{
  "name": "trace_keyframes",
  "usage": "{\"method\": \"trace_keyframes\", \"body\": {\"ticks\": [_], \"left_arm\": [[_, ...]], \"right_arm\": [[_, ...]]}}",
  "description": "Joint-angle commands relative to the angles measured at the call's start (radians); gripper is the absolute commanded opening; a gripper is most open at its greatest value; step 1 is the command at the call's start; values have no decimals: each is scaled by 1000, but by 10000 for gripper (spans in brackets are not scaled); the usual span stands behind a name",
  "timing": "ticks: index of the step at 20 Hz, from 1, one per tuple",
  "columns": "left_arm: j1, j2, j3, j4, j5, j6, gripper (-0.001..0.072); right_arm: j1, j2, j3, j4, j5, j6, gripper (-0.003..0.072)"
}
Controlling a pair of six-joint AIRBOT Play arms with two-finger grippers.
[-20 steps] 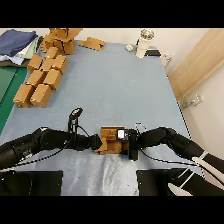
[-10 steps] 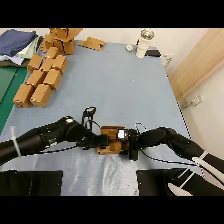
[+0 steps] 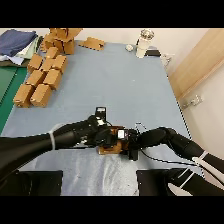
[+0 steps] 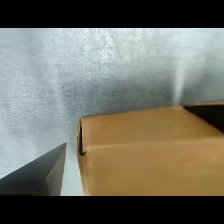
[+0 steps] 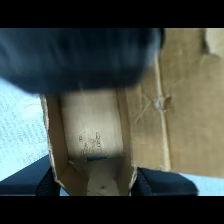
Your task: Fold the box.
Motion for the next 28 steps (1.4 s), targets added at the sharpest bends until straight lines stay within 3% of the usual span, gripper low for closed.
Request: {"method": "trace_keyframes", "body": {"ticks": [1,5,6,7,8,15,16,17,18,19,28], "left_arm": [[-34,-85,94,69,-92,-51,536],[-50,-110,98,67,-100,-81,532],[-50,-110,98,67,-101,-81,368],[-50,-110,98,70,-100,-80,123],[-50,-110,98,71,-97,-80,13],[-50,-109,98,65,-98,-97,14],[-50,-109,98,65,-98,-97,16],[-50,-107,98,61,-98,-95,149],[-50,-103,98,50,-102,-98,488],[-50,-98,98,41,-110,-99,584],[-46,22,98,52,-179,-78,586]], "right_arm": [[0,0,0,0,0,0,484],[0,0,0,0,0,0,484],[0,0,0,0,0,0,484],[0,0,0,0,0,0,484],[0,0,0,0,0,0,484],[0,0,0,0,0,0,484],[0,0,0,0,0,0,484],[0,0,0,0,0,0,483],[0,0,0,0,0,0,484],[0,0,0,0,0,0,483],[0,0,0,0,0,0,484]]}}
